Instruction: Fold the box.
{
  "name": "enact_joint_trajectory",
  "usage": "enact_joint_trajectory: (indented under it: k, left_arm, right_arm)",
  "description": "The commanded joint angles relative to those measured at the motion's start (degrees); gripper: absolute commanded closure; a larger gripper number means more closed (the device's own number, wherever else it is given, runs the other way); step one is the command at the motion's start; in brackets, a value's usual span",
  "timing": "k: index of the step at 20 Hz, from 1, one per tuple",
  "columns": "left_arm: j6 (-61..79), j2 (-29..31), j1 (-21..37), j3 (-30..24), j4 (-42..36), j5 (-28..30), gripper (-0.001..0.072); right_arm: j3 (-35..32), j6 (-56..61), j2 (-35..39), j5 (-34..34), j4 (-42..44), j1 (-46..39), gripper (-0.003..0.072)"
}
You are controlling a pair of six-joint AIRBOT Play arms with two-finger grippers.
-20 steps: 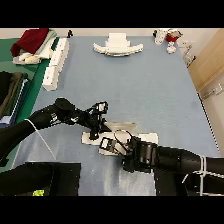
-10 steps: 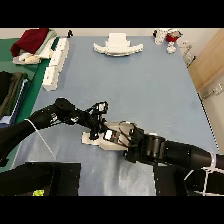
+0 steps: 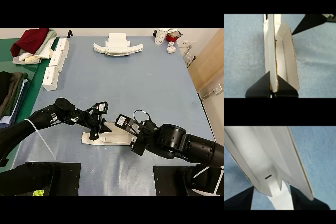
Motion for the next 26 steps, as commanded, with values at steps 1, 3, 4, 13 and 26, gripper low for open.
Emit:
enact_joint_trajectory:
  k: [1,3,4,13,26]
  left_arm:
    - [0.0,0.0,0.07,0.0,-0.02,0.02,0.0693]
    - [0.02,0.0,0.07,0.0,-0.02,0.02,0.0693]
    - [0.0,0.0,0.07,0.0,-0.04,0.02,0.0693]
    - [0.02,0.0,0.07,0.0,-0.02,0.02,0.0693]
    - [0.02,0.0,0.07,0.0,-0.02,0.02,0.0693]
  right_arm:
    - [-0.13,-4.48,0.57,0.33,0.68,-2.16,-0.0033]
    - [-1.2,-11.91,0.61,3.56,4.92,-5.6,-0.0033]
    - [-1.86,-17.77,0.61,4.83,9.44,-8.0,-0.0034]
    - [-9.14,-80.26,0.44,8.0,50.82,-29.97,-0.0034]
    - [-9.25,-75.17,-2.54,9.07,50.4,-30.1,-0.0031]
